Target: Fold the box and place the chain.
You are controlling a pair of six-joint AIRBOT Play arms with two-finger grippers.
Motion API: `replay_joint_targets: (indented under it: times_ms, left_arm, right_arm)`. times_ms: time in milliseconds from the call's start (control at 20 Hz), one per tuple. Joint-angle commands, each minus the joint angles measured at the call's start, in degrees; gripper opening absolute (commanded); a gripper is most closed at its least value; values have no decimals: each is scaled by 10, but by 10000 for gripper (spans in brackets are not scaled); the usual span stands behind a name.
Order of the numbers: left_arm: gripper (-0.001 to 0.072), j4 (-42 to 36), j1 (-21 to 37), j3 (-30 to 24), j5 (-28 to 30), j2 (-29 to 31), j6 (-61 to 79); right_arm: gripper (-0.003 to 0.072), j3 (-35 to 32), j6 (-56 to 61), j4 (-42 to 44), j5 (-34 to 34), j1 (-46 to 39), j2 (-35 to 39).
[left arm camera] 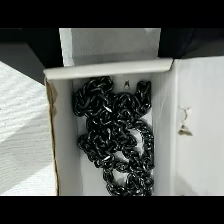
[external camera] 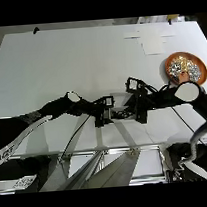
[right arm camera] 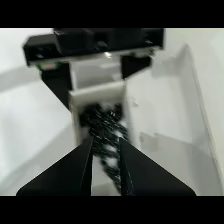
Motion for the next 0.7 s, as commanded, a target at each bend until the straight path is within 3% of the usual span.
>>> replay_joint_targets:
  times_ms: [0, 100, 250, 450, 500, 650]
  left_arm:
    - [208, 0, 0, 0, 0, 0, 0]
    - [208, 0, 0, 0, 0, 0, 0]
    - [208, 0, 0, 0, 0, 0, 0]
    - [208, 0, 0, 0, 0, 0, 0]
    - [208, 0, 0, 0, 0, 0, 0]
    - [208, 0, 0, 0, 0, 0, 0]
  right_arm:
    - [152, 3, 2, -103, 7, -63, 44]
    - [13, 2, 1, -155, 24, -123, 49]
    - [13, -8, -43, -173, 42, -194, 45]
    - [15, -56, -208, -125, 42, -207, 38]
    - [20, -69, -257, -98, 42, -207, 34]
    - [205, -102, -363, -36, 19, -207, 10]
